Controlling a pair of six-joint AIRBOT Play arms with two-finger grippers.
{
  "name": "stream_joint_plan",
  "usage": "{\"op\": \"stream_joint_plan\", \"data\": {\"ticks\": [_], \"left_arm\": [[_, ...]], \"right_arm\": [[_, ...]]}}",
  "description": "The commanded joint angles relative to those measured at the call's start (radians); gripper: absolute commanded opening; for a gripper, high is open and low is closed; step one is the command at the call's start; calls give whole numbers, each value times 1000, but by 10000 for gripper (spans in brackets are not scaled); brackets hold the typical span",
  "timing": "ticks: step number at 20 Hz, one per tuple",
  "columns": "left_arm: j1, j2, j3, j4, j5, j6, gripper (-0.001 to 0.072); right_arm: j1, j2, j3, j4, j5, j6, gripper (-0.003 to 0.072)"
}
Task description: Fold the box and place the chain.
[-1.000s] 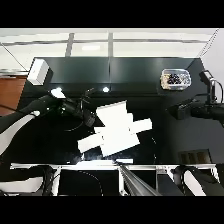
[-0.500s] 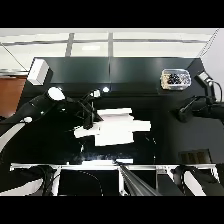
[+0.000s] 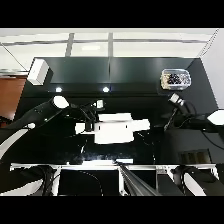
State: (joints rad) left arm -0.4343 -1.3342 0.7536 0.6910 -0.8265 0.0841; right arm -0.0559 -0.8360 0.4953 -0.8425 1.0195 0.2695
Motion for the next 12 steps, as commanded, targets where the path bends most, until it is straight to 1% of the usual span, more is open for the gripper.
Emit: {"op": "stream_joint_plan", "data": {"ticks": [1, 4, 9, 12], "left_arm": [[-8, -3, -7, -3, 11, 24, 23], [-13, -3, -7, -32, -17, 24, 23], [-23, -28, -7, -42, -19, 24, 23], [-31, -49, -7, -46, -26, 24, 23]], "right_arm": [[99, -1, -71, 11, -48, -41, 632], [201, -1, -84, 17, -85, -47, 632], [365, -4, -98, 18, -220, -87, 632], [426, -23, -98, 14, -228, -90, 632]]}}
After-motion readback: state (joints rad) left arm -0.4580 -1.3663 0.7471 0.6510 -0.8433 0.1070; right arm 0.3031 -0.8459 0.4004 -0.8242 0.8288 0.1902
